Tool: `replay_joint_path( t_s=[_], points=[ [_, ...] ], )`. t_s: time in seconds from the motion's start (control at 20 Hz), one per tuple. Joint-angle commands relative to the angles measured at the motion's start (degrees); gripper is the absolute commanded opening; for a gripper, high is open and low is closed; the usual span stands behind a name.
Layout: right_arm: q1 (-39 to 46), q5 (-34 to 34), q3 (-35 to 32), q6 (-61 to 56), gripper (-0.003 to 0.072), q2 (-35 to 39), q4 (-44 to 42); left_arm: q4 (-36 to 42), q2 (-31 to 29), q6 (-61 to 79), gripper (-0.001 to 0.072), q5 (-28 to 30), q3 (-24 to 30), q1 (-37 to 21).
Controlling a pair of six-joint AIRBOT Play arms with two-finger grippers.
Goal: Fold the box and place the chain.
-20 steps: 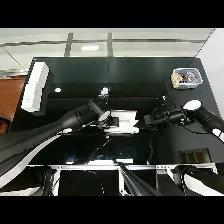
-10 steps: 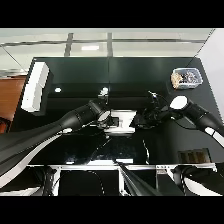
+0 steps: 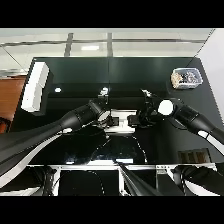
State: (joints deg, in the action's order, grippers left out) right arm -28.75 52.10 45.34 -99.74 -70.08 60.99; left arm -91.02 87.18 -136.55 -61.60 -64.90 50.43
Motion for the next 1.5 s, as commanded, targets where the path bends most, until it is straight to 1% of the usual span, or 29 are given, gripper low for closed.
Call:
replay_joint_path(
  t_s=[0.0,0.05,0.1,0.4,0.65,0.85,0.95,1.0,1.05,1.25,1.3,1.35,1.45],
  points=[
    [-3.87,0.55,2.67,-11.23,0.0362,-1.36,10.8,0.02,0.02,0.02,0.0026,-0.13,-0.04,0.0],
    [-4.96,0.9,3.41,-13.11,0.0325,-2.19,12.57,0.02,0.02,0.02,0.0025,-0.13,-0.04,0.0],
    [-5.88,1.57,4.17,-14.12,0.0308,-3.06,13.66,0.02,0.02,0.02,0.0025,-0.13,-0.04,0.0],
    [-10.38,6.86,7.89,-21.53,0.0308,-7.48,23.39,0.02,0.02,0.02,0.0026,0.07,-0.04,0.0],
    [-10.84,9.55,11.54,-24.61,0.0309,-11.47,22.84,0.0,0.02,0.04,0.0025,0.04,-0.04,0.0],
    [-11.37,10.05,11.76,-25.24,0.0308,-12.35,19.63,0.02,0.02,0.02,0.0025,0.04,-0.04,0.0],
    [-11.37,9.64,11.76,-25.24,0.0303,-12.35,19.47,0.02,0.02,0.04,0.0025,0.07,-0.04,0.0],
    [-11.37,9.62,11.76,-25.24,0.0204,-12.35,19.63,0.02,0.02,0.02,0.0025,0.04,-0.04,0.0],
    [-11.37,9.6,11.76,-25.18,0.0012,-12.35,19.87,0.02,0.02,0.02,0.0025,0.04,-0.04,0.0],
    [-11.34,9.51,11.76,-25.22,0.0015,-12.33,19.87,0.02,0.02,0.02,0.0026,0.04,-0.04,0.0],
    [-11.34,9.62,11.78,-25.24,0.0073,-12.33,19.87,0.02,0.02,0.02,0.0026,0.04,-0.04,0.0],
    [-11.19,9.6,11.78,-25.38,0.0254,-12.33,19.82,0.02,0.02,0.02,0.0026,0.04,-0.04,0.0],
    [-11.13,9.77,11.78,-25.42,0.0261,-12.33,19.87,0.0,0.02,0.02,0.0026,0.04,-0.04,0.0]
  ],
)
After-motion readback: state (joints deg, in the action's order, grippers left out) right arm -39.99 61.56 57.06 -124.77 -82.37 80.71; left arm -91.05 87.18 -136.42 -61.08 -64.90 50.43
